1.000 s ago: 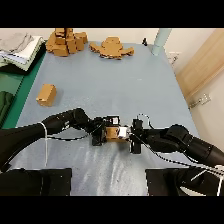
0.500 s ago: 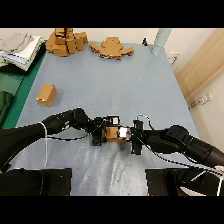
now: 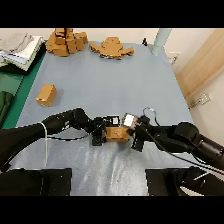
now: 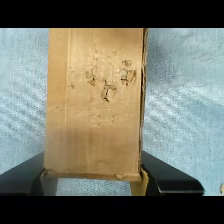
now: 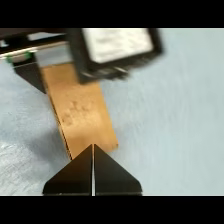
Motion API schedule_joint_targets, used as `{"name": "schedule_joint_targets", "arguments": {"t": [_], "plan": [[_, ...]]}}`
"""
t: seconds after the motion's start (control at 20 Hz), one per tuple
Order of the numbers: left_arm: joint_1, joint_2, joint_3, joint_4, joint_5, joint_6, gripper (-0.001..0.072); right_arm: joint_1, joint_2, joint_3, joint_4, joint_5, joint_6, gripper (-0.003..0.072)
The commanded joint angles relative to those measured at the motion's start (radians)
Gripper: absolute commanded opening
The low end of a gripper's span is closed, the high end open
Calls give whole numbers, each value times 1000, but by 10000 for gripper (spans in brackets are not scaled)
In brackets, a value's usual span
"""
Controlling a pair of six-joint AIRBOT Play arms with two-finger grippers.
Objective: Fold the box.
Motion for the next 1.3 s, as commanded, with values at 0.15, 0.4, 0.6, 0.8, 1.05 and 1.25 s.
{"name": "schedule_joint_targets", "arguments": {"t": [0.15, 0.4, 0.6, 0.8, 1.05, 1.25], "plan": [[0, 0, 0, 0, 1, 0, 523, -110, 14, 17, -259, -227, 772, 16], [0, 1, 3, -3, 2, 0, 523, -134, -6, 17, -243, -216, 930, 16], [48, 70, 8, 33, -11, -182, 523, -134, -23, 17, -280, -206, 1077, 17], [262, 229, 5, 193, -79, -457, 523, -134, -33, 17, -290, -169, 1104, 17], [662, 390, -56, 399, -228, -795, 523, -134, -64, 16, -304, -93, 1104, 17], [919, 488, -128, 601, -303, -973, 523, -134, -105, 16, -306, -52, 1103, 17]]}}
